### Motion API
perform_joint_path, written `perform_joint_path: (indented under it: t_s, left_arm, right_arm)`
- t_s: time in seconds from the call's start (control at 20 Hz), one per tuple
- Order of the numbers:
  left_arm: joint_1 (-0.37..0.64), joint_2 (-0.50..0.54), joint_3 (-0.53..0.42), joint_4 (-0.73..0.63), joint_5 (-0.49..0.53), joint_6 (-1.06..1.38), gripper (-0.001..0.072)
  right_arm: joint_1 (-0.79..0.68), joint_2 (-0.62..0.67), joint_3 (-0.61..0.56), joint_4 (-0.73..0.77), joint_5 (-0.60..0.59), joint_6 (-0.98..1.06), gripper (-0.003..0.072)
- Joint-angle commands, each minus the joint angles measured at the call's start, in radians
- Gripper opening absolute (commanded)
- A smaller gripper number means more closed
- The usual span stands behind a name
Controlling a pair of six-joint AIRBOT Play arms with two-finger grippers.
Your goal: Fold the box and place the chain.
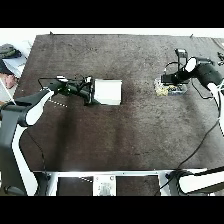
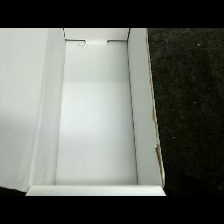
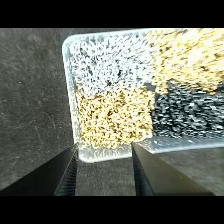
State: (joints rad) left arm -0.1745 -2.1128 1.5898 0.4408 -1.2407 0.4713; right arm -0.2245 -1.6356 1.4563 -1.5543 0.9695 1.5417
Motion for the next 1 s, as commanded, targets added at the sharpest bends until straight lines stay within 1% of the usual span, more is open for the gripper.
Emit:
perform_joint_path:
  t_s: [0.0,0.35,0.5,0.65,0.7,0.75,0.8,0.85,0.9,0.95]
  left_arm:
    - [0.001,0.000,0.000,0.000,0.000,0.000,0.0278]
    - [0.001,0.000,0.000,0.000,0.000,0.000,0.0278]
    - [0.001,0.000,0.000,0.000,0.000,0.000,0.0278]
    - [0.001,0.000,0.000,0.000,0.000,0.000,0.0278]
    - [0.001,0.000,0.000,0.000,0.000,0.000,0.0278]
    - [0.001,0.000,0.000,0.000,0.000,0.000,0.0278]
    - [0.001,0.000,0.000,0.000,0.000,0.000,0.0278]
    - [0.001,0.000,0.000,0.000,0.000,0.000,0.0278]
    - [0.001,0.000,0.000,0.000,0.000,0.000,0.0278]
    - [0.001,0.000,0.000,0.000,0.000,0.000,0.0278]
  right_arm:
    - [-0.014,-0.066,0.011,0.026,0.010,-0.028,0.0378]
    - [-0.014,-0.098,0.011,0.041,0.008,-0.056,0.0377]
    - [-0.015,-0.098,0.010,0.048,-0.018,-0.058,0.0377]
    - [-0.014,-0.116,0.011,0.068,-0.008,-0.064,0.0376]
    - [-0.013,-0.124,0.011,0.078,-0.001,-0.064,0.0300]
    - [-0.013,-0.130,0.010,0.091,0.009,-0.064,0.0278]
    - [-0.013,-0.135,0.010,0.094,0.014,-0.065,0.0278]
    - [-0.012,-0.136,0.010,0.093,0.014,-0.066,0.0242]
    - [-0.012,-0.136,0.010,0.094,0.014,-0.065,0.0181]
    - [-0.012,-0.137,0.011,0.094,0.013,-0.065,0.0172]
